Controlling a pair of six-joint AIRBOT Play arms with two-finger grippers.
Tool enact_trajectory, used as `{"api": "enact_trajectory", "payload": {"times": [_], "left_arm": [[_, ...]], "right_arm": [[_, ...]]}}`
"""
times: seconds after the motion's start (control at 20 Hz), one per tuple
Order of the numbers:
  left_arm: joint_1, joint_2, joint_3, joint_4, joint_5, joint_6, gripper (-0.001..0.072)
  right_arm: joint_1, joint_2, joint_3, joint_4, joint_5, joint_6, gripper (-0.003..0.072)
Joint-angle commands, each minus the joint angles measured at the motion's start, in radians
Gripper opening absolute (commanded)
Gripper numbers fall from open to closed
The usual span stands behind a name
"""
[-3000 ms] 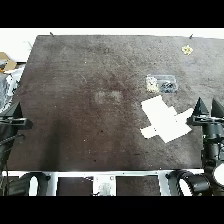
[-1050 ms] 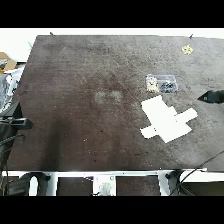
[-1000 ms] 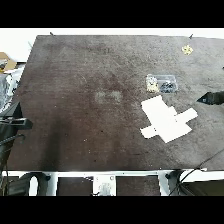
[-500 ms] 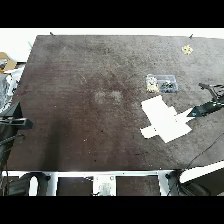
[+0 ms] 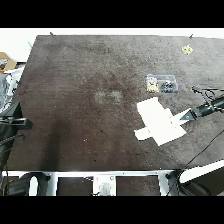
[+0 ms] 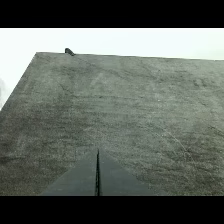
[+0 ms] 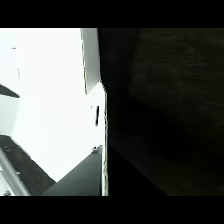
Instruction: Fold the box and place the chain.
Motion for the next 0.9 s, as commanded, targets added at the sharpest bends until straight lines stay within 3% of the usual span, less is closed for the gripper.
{"api": "enact_trajectory", "payload": {"times": [0.0, 0.25, 0.35, 0.5, 0.7, 0.85], "left_arm": [[0.001, 0.000, 0.000, 0.000, 0.000, 0.000, 0.0012], [0.001, 0.000, 0.000, 0.006, 0.008, 0.013, 0.0011], [0.002, 0.000, 0.000, 0.007, 0.092, 0.100, 0.0012], [0.002, 0.000, 0.000, 0.006, 0.186, 0.105, 0.0011], [0.002, 0.000, 0.000, 0.004, 0.197, 0.105, 0.0012], [0.002, 0.000, 0.000, 0.003, 0.203, 0.079, 0.0012]], "right_arm": [[0.001, 0.066, -0.073, 0.089, 0.047, 0.017, 0.0000], [0.121, 0.288, -0.396, 0.430, -0.137, 0.013, 0.0000], [0.247, 0.343, -0.491, 0.540, -0.262, 0.013, 0.0001], [0.449, 0.348, -0.523, 0.677, -0.454, 0.013, 0.0001], [0.640, 0.338, -0.522, 0.883, -0.752, 0.013, 0.0001], [0.702, 0.294, -0.521, 0.904, -0.822, 0.010, 0.0001]]}}
